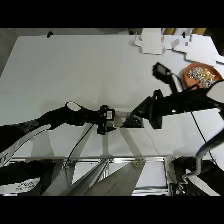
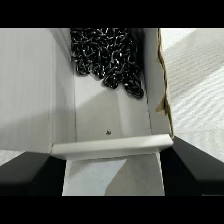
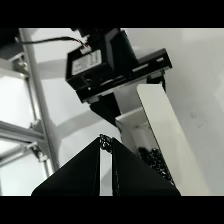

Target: Fold the box and place the chain.

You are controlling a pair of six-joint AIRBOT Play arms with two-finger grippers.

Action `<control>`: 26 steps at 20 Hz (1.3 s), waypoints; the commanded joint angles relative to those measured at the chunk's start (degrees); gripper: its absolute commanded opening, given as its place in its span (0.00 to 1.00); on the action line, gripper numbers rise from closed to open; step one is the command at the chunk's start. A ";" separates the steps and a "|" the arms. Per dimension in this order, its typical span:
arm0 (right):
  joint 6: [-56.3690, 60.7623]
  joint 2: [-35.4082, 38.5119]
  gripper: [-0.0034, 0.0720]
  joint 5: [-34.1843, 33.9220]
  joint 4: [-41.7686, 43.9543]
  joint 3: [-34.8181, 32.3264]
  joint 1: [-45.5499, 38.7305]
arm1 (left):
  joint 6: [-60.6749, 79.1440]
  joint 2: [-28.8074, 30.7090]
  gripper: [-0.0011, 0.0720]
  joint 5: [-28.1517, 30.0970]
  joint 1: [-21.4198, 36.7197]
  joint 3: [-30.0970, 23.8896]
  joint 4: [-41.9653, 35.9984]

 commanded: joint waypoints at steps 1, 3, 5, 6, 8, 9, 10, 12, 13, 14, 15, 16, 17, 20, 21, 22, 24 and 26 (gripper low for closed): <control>0.83 -3.23 0.08 -4.48 -3.67 -0.02 3.32 | 0.00 0.04 0.31 0.00 -0.02 0.04 0.02; 1.18 -4.44 0.13 -5.09 -4.07 -0.02 3.37 | 0.00 0.04 0.31 0.00 0.00 0.04 0.02; 4.02 -5.64 0.14 -5.95 -6.08 -0.02 3.37 | 0.00 0.04 0.31 0.00 -0.02 0.04 0.02; 5.60 -5.99 0.20 -6.14 -7.02 -0.02 3.39 | 0.00 0.04 0.31 0.00 0.00 0.04 0.02; 6.82 -6.08 0.29 -6.12 -7.13 -0.02 3.37 | 0.00 0.04 0.31 0.00 -0.02 0.04 0.02; 6.82 -6.08 0.29 -6.19 -7.08 -0.02 3.37 | 0.00 0.04 0.31 0.00 -0.02 0.04 0.02; 6.82 -6.05 0.31 -6.21 -6.78 0.09 3.37 | 0.00 0.04 0.31 0.00 0.00 0.04 0.02; 6.99 -6.05 0.32 -6.29 -6.49 1.31 3.37 | 0.00 0.04 0.31 0.00 -0.02 0.04 0.02; 7.91 -6.05 0.32 -6.67 -6.99 2.40 3.37 | 0.00 0.04 0.31 0.00 0.00 0.04 0.02; 9.68 -6.05 0.32 -7.74 -8.41 3.65 3.37 | 0.00 0.04 0.31 0.00 -0.02 0.04 0.02; 10.91 -6.05 0.31 -9.11 -10.21 4.66 3.37 | 0.00 0.04 0.31 0.00 -0.02 0.04 0.04; 11.58 -6.05 0.30 -11.15 -11.89 5.20 3.37 | 0.00 0.04 0.31 0.00 -0.02 0.04 0.04; 11.54 -6.12 0.24 -13.35 -13.53 5.22 3.37 | 0.00 0.04 0.31 0.00 -0.02 0.04 0.02; 11.34 -8.66 0.15 -15.43 -19.96 5.20 3.37 | 0.00 0.04 0.31 0.00 0.00 0.04 0.02; 11.30 -9.97 0.15 -14.99 -20.94 5.20 3.37 | 0.00 0.04 0.31 0.00 -0.02 0.04 0.02; 11.30 -11.30 0.15 -14.40 -21.22 5.20 3.39 | 0.00 0.04 0.31 0.02 -0.02 0.04 0.02; 11.23 -12.76 0.15 -13.44 -21.20 5.18 3.39 | 0.00 0.04 0.31 0.00 -0.02 0.04 0.04; 11.06 -12.92 0.15 -12.50 -21.20 5.14 3.39 | 0.00 0.04 0.31 0.02 -0.02 0.04 0.02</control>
